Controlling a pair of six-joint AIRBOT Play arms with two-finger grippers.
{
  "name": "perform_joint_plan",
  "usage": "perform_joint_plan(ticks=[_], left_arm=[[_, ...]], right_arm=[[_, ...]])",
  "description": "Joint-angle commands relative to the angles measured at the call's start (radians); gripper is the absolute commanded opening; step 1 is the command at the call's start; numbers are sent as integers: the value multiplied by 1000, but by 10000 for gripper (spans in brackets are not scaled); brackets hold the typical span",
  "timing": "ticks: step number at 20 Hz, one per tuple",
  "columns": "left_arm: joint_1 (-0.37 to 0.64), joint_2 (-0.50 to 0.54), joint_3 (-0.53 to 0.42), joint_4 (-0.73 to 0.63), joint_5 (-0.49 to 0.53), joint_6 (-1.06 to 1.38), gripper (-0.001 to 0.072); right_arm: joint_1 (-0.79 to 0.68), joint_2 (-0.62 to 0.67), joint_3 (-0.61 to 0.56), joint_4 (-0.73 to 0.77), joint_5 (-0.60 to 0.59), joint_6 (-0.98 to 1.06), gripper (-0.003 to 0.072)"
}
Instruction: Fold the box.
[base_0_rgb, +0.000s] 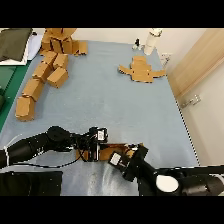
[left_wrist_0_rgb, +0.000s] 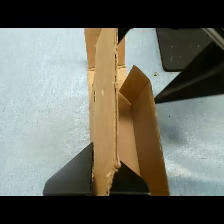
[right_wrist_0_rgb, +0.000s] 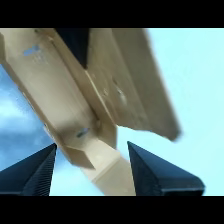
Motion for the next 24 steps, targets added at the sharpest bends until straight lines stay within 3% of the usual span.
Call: perform_joint_plan(ticks=[1, 8, 14, 19, 24], left_arm=[[0, 0, 0, 1, -2, 0, 12], [0, 0, 0, 1, -2, 0, 13], [0, 0, 0, 1, -2, 0, 13], [0, 0, 0, 1, -2, 0, 13], [0, 0, 0, 1, -2, 0, 13]], right_arm=[[-84, 145, -47, 50, 53, -156, 720], [-323, 188, -98, 183, 302, -471, 720], [-469, 188, -102, 326, 412, -769, 720], [-779, 188, -102, 845, 452, -1357, 720], [-1101, 105, -102, 1327, 351, -1927, 720]])
